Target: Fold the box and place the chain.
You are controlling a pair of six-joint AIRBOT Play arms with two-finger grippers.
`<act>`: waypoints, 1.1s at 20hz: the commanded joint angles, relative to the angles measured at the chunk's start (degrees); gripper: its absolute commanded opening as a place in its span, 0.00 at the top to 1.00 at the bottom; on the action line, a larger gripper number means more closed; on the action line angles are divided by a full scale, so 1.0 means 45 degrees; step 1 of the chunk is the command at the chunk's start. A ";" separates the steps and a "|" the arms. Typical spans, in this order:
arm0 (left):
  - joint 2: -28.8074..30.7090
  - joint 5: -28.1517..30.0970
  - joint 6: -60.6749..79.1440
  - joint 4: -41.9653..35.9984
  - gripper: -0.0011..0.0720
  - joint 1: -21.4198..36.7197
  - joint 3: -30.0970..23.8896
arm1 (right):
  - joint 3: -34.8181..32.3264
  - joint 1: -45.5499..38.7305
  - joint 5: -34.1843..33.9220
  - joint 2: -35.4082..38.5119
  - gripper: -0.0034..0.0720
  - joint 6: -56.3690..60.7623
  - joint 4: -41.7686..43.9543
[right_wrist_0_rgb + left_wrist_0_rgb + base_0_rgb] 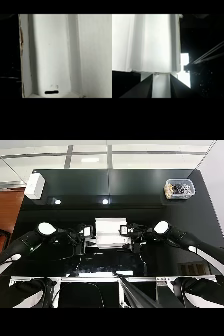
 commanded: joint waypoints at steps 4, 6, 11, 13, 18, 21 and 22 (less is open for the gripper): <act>-0.0034 0.0291 0.0034 -0.0461 0.62 -0.0010 -0.0005 | 0.0010 0.0005 0.0005 -0.0005 0.65 -0.0005 0.0000; -0.0087 0.0223 0.0034 -0.0641 0.62 -0.0019 -0.0005 | 0.0010 0.0005 0.0005 -0.0005 0.65 -0.0005 0.0000; -0.0656 0.0408 0.0097 -0.2161 0.66 -0.0437 -0.0005 | 0.0010 0.0005 0.0005 -0.0005 0.65 -0.0005 0.0000; -0.0860 0.0602 0.0010 -0.2113 0.66 -0.0583 0.0136 | 0.0010 0.0005 0.0005 -0.0005 0.65 -0.0005 0.0000; -0.1103 0.0622 -0.0010 -0.2171 0.66 -0.0588 0.0393 | 0.0010 0.0005 0.0005 -0.0005 0.65 -0.0005 0.0000; -0.1103 0.0617 -0.0010 -0.2171 0.66 -0.0588 0.0393 | 0.0010 0.0005 0.0005 -0.0005 0.65 -0.0005 0.0000; -0.1103 0.0617 -0.0010 -0.2176 0.66 -0.0588 0.0393 | 0.0010 0.0005 0.0005 -0.0005 0.65 -0.0005 0.0000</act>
